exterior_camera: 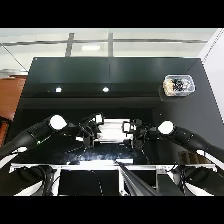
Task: Fold the box and place the chain.
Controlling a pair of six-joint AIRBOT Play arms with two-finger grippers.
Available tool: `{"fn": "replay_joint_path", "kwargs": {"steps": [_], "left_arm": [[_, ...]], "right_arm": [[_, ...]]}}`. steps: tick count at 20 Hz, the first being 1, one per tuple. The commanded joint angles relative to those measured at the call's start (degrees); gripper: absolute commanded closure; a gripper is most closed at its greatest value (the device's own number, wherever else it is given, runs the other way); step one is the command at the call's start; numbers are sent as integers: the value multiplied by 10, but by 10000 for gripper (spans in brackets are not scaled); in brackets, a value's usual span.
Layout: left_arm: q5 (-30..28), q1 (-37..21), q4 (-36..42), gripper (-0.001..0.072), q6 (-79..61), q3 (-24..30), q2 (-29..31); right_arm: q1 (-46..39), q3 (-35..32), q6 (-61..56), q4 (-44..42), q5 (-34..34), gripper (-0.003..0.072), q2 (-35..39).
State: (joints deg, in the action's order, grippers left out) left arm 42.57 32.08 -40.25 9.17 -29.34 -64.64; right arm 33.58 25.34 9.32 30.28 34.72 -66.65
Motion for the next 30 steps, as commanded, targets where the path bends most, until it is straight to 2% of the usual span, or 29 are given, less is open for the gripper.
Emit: {"fn": "replay_joint_path", "kwargs": {"steps": [1, 4, 5, 7, 9, 10, 11, 15, 17, 20, 23, 25, 27, 30], "left_arm": [[1, 0, 2, 484, 0, 0, -2], [0, 0, 2, 480, 0, 0, -7], [0, 0, 2, 455, 0, 0, -8], [-1, 0, 2, 297, 0, 0, -8], [0, 0, 2, 277, 0, 0, -8], [1, 0, 2, 319, 0, 0, -8], [1, 0, 2, 410, 0, 0, -8], [1, 0, 0, 417, 0, 0, -7], [14, -4, -55, 680, 9, -9, 0], [27, -28, -123, 679, 109, -14, 40], [94, -75, -139, 679, 124, -14, 95], [123, -119, -145, 679, 184, -14, 123], [137, -183, -162, 679, 323, -14, 137], [170, -288, -216, 678, 655, -13, 133]], "right_arm": [[0, 0, 0, 0, 0, 205, 0], [0, 0, 0, 0, 0, 205, 0], [0, 0, 0, 0, 0, 205, 0], [0, 0, 0, 0, 0, 205, 0], [0, 0, 0, 0, 0, 205, 0], [0, 0, 0, 0, 0, 205, 0], [0, 0, 0, 0, 0, 205, 0], [0, 0, 0, 0, 0, 205, 0], [0, 0, 0, 0, 0, 205, 0], [0, 0, 0, 0, 0, 205, 0], [0, 0, 0, 0, 0, 205, 0], [0, 0, 0, 0, 0, 205, 0], [0, 0, 0, 0, 0, 205, 0], [0, 0, 0, 0, 0, 205, 0]]}}
